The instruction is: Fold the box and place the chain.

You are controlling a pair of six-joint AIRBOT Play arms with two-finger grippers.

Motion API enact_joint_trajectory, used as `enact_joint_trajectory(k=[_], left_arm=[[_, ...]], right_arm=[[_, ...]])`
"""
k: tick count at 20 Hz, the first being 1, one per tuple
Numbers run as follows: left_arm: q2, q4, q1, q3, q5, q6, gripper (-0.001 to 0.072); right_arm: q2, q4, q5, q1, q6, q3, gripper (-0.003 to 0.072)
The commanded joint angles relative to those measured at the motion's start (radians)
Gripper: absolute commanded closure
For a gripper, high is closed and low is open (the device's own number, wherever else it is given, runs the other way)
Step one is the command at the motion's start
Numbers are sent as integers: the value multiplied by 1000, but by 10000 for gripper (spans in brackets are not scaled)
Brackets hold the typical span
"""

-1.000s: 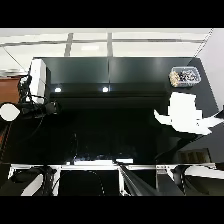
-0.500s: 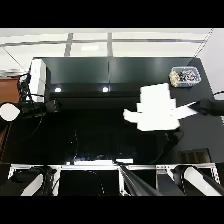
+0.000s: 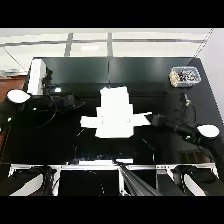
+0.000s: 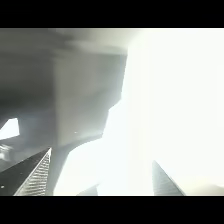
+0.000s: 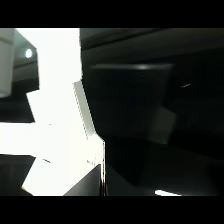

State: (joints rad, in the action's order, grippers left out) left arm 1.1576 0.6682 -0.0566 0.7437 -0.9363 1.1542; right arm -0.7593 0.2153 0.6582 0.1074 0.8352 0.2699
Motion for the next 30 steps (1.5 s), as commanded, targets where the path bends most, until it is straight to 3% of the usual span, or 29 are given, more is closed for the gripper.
enact_joint_trajectory(k=[1,6,10,14,15,17,19,20,22,23,24,25,26,28,30], left_arm=[[169,-128,-19,67,-91,-136,6],[316,-138,-81,99,-148,-163,6],[429,-280,-98,99,-205,-442,6],[480,-246,-92,143,-413,-660,41],[488,-185,-92,171,-452,-661,131],[494,-42,-111,222,-462,-661,170],[500,-30,-138,262,-461,-708,315],[506,-29,-151,286,-462,-716,330],[526,-29,-161,326,-465,-723,555],[535,-27,-163,341,-468,-723,631],[542,-27,-163,352,-475,-728,678],[546,-26,-163,360,-487,-735,678],[547,-21,-163,365,-494,-740,679],[547,-19,-163,368,-502,-740,683],[534,-6,-165,367,-518,-716,685]], right_arm=[[12,-47,-181,183,-1,-30,673],[12,-46,-154,226,14,-29,673],[12,-47,-150,227,18,-29,672],[12,-47,-139,227,21,-29,672],[12,-47,-138,227,22,-29,673],[12,-47,-138,227,21,-29,673],[12,-46,-137,227,21,-29,673],[12,-46,-138,227,21,-29,672],[12,-45,-138,227,21,-29,673],[12,-45,-138,227,21,-29,672],[12,-43,-138,227,21,-29,673],[12,-38,-138,227,21,-29,672],[12,-26,-140,227,21,-29,642],[12,14,-137,216,20,-22,-17],[13,191,-48,168,-5,49,-29]])
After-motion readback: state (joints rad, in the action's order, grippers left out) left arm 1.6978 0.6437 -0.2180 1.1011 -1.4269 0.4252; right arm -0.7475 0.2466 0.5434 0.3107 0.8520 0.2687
